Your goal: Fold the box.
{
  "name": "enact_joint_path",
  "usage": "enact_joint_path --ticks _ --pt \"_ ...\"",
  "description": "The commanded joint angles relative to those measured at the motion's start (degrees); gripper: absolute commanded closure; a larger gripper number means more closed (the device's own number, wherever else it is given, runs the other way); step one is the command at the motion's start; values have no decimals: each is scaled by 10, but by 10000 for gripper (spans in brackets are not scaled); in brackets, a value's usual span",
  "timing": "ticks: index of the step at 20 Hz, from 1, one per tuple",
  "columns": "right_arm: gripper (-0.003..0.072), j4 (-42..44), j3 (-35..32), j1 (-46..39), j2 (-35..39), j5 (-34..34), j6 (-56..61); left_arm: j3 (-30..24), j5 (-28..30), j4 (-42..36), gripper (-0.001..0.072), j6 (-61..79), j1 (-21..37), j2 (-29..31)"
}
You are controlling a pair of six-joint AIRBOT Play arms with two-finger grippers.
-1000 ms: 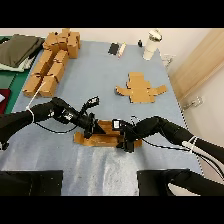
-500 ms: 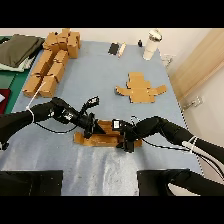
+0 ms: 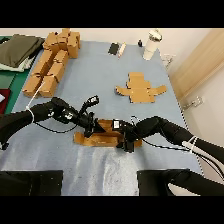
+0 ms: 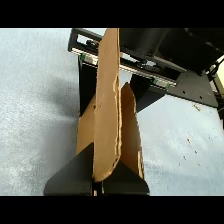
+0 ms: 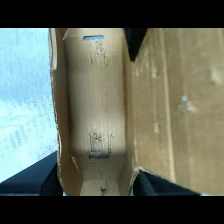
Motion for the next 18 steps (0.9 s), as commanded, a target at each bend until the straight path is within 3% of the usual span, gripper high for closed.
enact_joint_path --ticks 1,4,5,13,14,15,18 --pt "187 -2 0 0 1 1 0 0 4 -13 697 0 0 0" --pt "189 -2 0 0 1 1 0 0 4 -13 698 0 0 0" --pt "248 -2 0 0 1 1 0 0 3 -13 698 0 0 -1" --pt "247 -2 0 0 1 1 0 0 5 -12 695 -33 1 0" --pt "247 -2 0 0 1 1 0 1 5 -12 533 -49 2 0" --pt "247 -2 0 0 1 1 0 1 5 -11 287 -75 5 0" --pt "247 -3 0 0 1 0 0 13 -18 35 258 -163 29 16"
